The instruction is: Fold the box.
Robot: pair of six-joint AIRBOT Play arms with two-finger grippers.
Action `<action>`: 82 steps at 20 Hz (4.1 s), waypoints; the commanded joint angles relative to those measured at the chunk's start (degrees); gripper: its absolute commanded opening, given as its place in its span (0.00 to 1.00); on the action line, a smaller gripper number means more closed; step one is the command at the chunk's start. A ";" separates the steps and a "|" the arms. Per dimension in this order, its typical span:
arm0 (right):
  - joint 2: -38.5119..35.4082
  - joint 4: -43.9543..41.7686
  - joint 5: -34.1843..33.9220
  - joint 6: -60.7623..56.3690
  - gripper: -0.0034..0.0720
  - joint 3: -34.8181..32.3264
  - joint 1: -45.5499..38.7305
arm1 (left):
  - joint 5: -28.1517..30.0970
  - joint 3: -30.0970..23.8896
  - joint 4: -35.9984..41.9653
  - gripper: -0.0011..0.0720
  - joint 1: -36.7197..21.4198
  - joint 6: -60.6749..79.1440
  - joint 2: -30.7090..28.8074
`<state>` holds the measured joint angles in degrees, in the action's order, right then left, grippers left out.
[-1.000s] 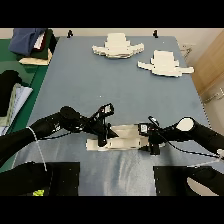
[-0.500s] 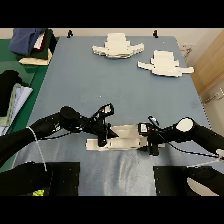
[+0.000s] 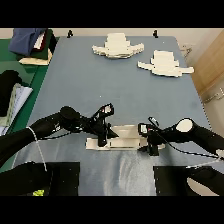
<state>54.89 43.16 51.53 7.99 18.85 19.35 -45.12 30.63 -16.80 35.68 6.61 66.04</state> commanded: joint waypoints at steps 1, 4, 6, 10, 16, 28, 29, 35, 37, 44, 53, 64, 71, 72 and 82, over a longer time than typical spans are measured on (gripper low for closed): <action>0.00 0.33 -0.74 0.00 0.72 -0.07 0.07 | 0.02 0.02 0.04 0.04 0.00 0.00 0.04; -0.13 0.33 -0.87 0.00 0.72 -0.04 0.07 | 0.02 0.02 0.02 0.04 0.00 0.00 0.04; -0.87 0.35 -2.03 0.00 0.72 0.04 0.07 | 0.02 0.02 0.02 0.04 0.00 0.00 0.04; -1.88 0.52 -4.09 0.00 0.72 0.13 0.07 | 0.00 0.02 0.02 0.04 0.00 0.00 0.04; -1.88 0.11 -3.98 0.00 0.72 0.11 0.07 | 0.02 0.02 0.04 0.04 0.00 0.00 0.04; -1.64 -0.04 -4.00 -0.02 0.75 -0.09 2.19 | 0.02 0.02 0.02 0.04 0.00 0.00 0.04; -1.64 -0.04 -3.96 -0.04 0.75 -0.09 2.19 | 0.02 0.02 0.02 0.04 0.00 0.00 0.04; -1.64 0.07 -4.00 -1.55 0.82 -0.09 2.19 | 0.02 0.02 0.02 0.04 0.00 0.00 0.04; -1.64 0.20 -3.98 -1.53 0.80 -0.09 2.16 | 0.02 0.02 0.02 0.04 0.00 0.00 0.04; -1.64 1.38 -3.93 -2.05 0.73 -0.63 2.16 | 0.02 0.02 0.02 0.04 0.00 0.00 0.04; -1.75 1.49 -4.20 -3.65 0.74 -0.59 2.16 | 0.02 0.02 0.04 0.04 0.00 0.00 0.04; -1.75 1.38 -4.02 -3.63 0.74 -0.59 2.16 | 1.03 0.02 0.26 0.04 0.00 -0.02 0.04; -1.75 1.40 -4.00 -3.63 0.73 -0.59 2.19 | 1.14 0.02 0.26 0.42 0.00 -0.04 0.04; -1.75 1.40 -4.02 -3.63 0.74 -0.59 2.16 | 1.29 0.02 0.28 0.74 -0.02 -0.35 0.02; -1.75 1.40 -4.00 -3.63 0.73 -0.59 2.16 | -9.01 0.02 -29.51 0.83 -3.58 -57.77 -19.52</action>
<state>53.19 44.56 47.53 4.34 18.28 21.50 -49.04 30.63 -36.40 33.45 -26.79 53.78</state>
